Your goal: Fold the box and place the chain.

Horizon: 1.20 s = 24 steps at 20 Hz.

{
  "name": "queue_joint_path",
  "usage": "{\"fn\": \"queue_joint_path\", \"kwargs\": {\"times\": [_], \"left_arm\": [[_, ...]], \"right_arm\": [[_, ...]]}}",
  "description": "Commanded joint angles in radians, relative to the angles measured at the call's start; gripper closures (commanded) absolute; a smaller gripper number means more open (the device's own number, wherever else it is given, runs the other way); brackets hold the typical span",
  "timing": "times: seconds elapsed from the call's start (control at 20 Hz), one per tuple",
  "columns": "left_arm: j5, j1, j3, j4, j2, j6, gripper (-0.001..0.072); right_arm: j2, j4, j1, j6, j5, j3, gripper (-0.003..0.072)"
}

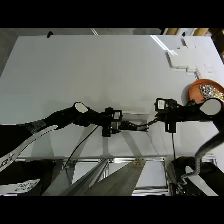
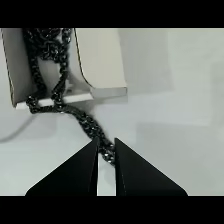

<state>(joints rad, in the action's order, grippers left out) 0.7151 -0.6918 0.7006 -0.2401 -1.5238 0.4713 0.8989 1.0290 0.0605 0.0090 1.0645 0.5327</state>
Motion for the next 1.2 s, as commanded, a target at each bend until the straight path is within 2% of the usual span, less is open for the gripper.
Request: {"fn": "queue_joint_path", "kwargs": {"times": [0.0, 0.1, 0.4, 0.55, 0.65, 0.7, 0.75, 1.0, 1.15], "left_arm": [[0.000, -0.001, 0.000, 0.000, 0.000, 0.000, 0.0437], [0.000, -0.001, 0.000, 0.000, 0.000, 0.000, 0.0437], [0.000, -0.001, 0.000, 0.000, 0.000, 0.000, 0.0437], [0.000, -0.001, 0.000, 0.000, 0.000, 0.000, 0.0437], [0.000, -0.001, 0.000, 0.000, 0.000, 0.000, 0.0437], [0.000, -0.001, 0.000, 0.000, 0.000, 0.000, 0.0437], [0.000, -0.001, 0.000, 0.000, 0.000, 0.000, 0.0437], [0.000, -0.001, 0.000, 0.000, 0.000, 0.000, 0.0437], [0.000, -0.001, 0.000, 0.000, 0.000, 0.000, 0.0437]], "right_arm": [[0.082, -0.020, 0.024, -0.122, -0.016, -0.027, 0.0564], [0.117, -0.019, 0.074, -0.149, -0.064, -0.045, 0.0486], [0.188, -0.027, 0.100, -0.150, -0.120, -0.049, 0.0487], [0.192, -0.080, 0.100, -0.150, -0.130, -0.049, 0.0491], [0.191, -0.091, 0.100, -0.148, -0.118, -0.049, 0.0553], [0.187, -0.078, 0.100, -0.141, -0.095, -0.049, 0.0644], [0.178, -0.055, 0.100, -0.124, -0.072, -0.049, 0.0670], [0.032, 0.203, 0.100, 0.195, -0.029, -0.049, 0.0670], [-0.111, 0.133, 0.100, 0.332, -0.006, -0.049, 0.0669]]}}
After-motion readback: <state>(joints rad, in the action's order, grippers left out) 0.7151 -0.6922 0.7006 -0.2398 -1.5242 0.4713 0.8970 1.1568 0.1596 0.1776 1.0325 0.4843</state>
